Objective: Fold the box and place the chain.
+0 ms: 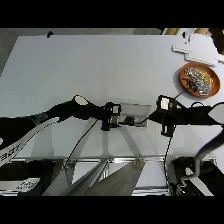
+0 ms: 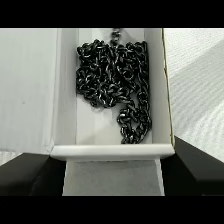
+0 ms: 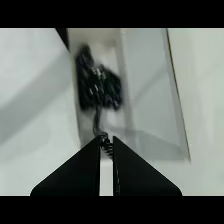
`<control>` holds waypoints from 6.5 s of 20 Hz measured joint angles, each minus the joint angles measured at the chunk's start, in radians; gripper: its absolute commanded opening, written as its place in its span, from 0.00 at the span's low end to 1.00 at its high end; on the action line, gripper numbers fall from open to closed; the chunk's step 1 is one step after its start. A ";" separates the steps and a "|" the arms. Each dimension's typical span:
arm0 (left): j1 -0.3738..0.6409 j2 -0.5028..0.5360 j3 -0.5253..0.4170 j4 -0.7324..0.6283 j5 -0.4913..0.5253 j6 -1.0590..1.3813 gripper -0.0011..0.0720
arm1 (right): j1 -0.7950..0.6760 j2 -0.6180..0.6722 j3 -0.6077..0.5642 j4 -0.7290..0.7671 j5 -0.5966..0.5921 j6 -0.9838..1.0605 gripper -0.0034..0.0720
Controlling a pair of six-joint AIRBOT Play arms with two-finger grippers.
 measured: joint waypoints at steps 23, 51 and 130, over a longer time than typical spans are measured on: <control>0.000 0.000 0.000 0.000 0.000 0.000 0.22 | 0.017 -0.058 0.001 -0.104 -0.148 0.177 0.34; 0.000 0.000 0.000 0.000 0.000 0.000 0.22 | -0.151 -0.296 -0.110 -0.028 -0.147 -0.178 0.07; 0.000 0.000 0.000 0.000 0.000 0.000 0.22 | 0.221 -0.119 -0.139 0.286 -0.431 -0.122 0.38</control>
